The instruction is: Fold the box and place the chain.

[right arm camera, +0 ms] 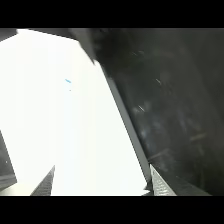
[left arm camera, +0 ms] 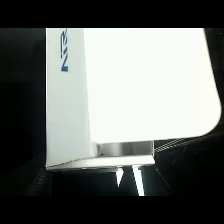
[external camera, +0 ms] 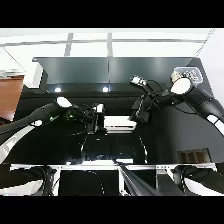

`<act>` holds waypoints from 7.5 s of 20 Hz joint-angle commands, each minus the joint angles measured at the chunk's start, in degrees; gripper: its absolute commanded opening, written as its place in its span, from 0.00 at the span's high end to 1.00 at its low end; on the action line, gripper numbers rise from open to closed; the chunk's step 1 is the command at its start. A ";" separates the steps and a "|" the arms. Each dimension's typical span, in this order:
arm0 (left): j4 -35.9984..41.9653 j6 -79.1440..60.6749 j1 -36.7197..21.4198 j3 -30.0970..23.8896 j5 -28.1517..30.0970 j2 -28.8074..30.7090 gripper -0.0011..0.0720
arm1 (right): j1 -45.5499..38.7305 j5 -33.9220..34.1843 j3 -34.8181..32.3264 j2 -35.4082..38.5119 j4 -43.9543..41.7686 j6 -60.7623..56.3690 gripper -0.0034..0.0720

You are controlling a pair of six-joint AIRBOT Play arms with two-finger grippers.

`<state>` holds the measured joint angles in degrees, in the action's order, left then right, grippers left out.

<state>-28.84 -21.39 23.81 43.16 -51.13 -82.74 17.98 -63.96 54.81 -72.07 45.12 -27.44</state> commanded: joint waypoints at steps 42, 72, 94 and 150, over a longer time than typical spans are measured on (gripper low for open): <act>-0.04 0.00 0.02 0.00 -0.07 -0.02 0.32 | 2.84 -0.13 -1.62 -3.50 1.01 5.38 0.53; -0.04 0.00 0.02 0.00 -0.07 -0.02 0.32 | -3.98 0.28 -15.06 -2.34 -28.74 -15.45 0.95; -7.61 11.50 -2.05 1.66 -2.14 6.14 0.01 | -17.14 -17.33 1.90 11.32 1.42 -28.09 0.94; -46.86 71.82 12.24 20.33 -10.08 2.73 0.53 | -33.14 -16.46 1.22 19.50 4.46 -29.14 0.94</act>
<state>-63.86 33.69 39.94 63.22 -54.41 -84.27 -15.14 -80.42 55.96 -52.60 49.63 -56.58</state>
